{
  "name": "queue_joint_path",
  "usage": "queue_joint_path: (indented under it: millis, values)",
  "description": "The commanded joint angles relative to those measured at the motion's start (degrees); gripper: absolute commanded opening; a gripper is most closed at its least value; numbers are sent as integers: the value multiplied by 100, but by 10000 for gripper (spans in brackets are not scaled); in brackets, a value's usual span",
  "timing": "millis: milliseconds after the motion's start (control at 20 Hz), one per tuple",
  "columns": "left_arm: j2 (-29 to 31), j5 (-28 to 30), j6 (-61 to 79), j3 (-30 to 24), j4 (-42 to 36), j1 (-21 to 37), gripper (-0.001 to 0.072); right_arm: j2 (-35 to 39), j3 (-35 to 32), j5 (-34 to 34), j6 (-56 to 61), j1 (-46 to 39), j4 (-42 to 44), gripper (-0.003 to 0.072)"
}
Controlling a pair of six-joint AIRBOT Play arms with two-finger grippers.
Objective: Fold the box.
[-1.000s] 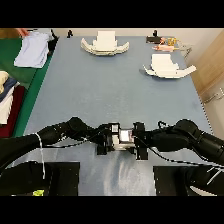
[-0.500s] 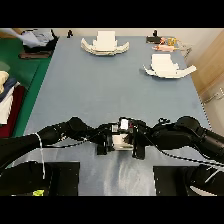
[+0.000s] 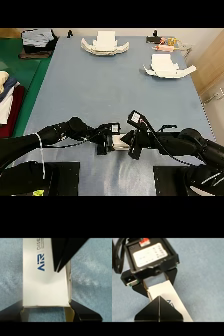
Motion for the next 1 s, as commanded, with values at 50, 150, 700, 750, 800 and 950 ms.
queue_joint_path:
  millis: [50, 150, 700, 750, 800, 950]
  values:
    - [0, -2, 2, 4, 2, 4, 532, 149, -505, 726, 317, 55, 302, 1]
    - [0, 0, 2, 4, 2, 4, 531, 149, -680, 960, 448, 170, 332, 2]
    - [0, 0, 2, 4, 2, 4, 531, -79, -1106, 1165, 463, 428, 306, 2]
    - [0, 0, 2, 4, 2, 4, 532, -63, -1106, 1167, 463, 428, 306, 2]
    - [0, 0, 2, 4, 2, 4, 531, -39, -1106, 1165, 463, 428, 306, 2]
    - [0, 0, 2, 4, 2, 4, 532, 133, -1106, 1169, 463, 428, 306, 2]
